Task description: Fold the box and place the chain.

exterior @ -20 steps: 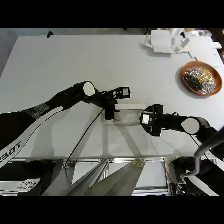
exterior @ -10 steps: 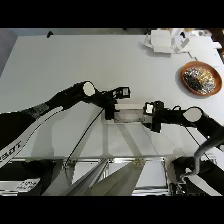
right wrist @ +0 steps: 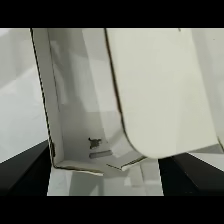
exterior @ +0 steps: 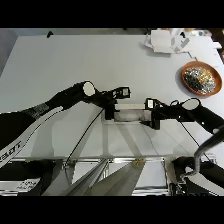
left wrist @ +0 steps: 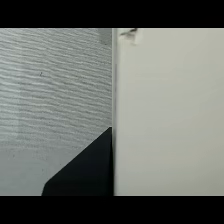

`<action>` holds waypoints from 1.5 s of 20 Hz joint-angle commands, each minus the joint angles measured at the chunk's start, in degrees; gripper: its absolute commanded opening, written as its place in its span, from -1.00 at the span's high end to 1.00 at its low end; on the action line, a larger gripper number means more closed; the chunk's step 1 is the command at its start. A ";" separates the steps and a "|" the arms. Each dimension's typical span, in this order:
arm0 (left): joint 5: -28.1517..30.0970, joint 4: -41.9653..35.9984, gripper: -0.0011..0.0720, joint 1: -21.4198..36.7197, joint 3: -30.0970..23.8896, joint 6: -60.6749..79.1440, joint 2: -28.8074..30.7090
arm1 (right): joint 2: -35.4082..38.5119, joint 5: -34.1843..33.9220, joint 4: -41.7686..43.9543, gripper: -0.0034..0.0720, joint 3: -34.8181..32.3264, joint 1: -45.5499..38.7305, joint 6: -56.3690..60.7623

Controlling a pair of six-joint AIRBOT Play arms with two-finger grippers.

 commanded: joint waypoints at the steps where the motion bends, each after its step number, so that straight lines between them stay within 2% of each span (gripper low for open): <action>1: 0.04 0.02 0.94 -0.04 -0.02 0.02 -0.02 | -3.87 3.50 1.01 -0.93 1.09 -0.66 -4.87; 5: 0.04 0.02 0.94 -0.04 -0.02 0.02 -0.02 | -6.23 3.43 0.87 -0.89 1.09 -0.66 -7.76; 6: 0.04 0.02 0.94 -0.04 -0.02 0.00 -0.02 | -6.40 3.39 0.87 -0.80 1.09 -0.66 -8.55; 11: 0.04 0.02 0.94 -0.04 -0.02 0.00 -0.02 | -7.65 2.23 1.73 -0.76 1.09 -0.66 -9.62; 12: 0.04 0.02 0.94 -0.04 -0.02 0.00 -0.02 | -8.04 2.14 1.73 -0.61 1.11 -0.66 -9.64; 14: 0.04 0.02 0.94 -0.04 -0.02 0.00 -0.02 | -8.52 2.08 1.84 -0.56 1.11 -0.66 -9.62; 16: 0.04 0.02 0.94 -0.04 -0.02 0.00 -0.02 | -8.96 1.84 1.81 -0.39 1.11 -0.66 -9.60; 18: 0.02 0.02 0.94 -0.04 -0.02 0.00 -0.02 | -9.51 1.44 1.70 -0.14 1.11 -0.66 -9.60; 30: 0.04 0.02 0.94 -0.04 -0.02 0.00 -0.02 | -9.60 1.36 1.64 -0.17 1.11 -0.66 -9.55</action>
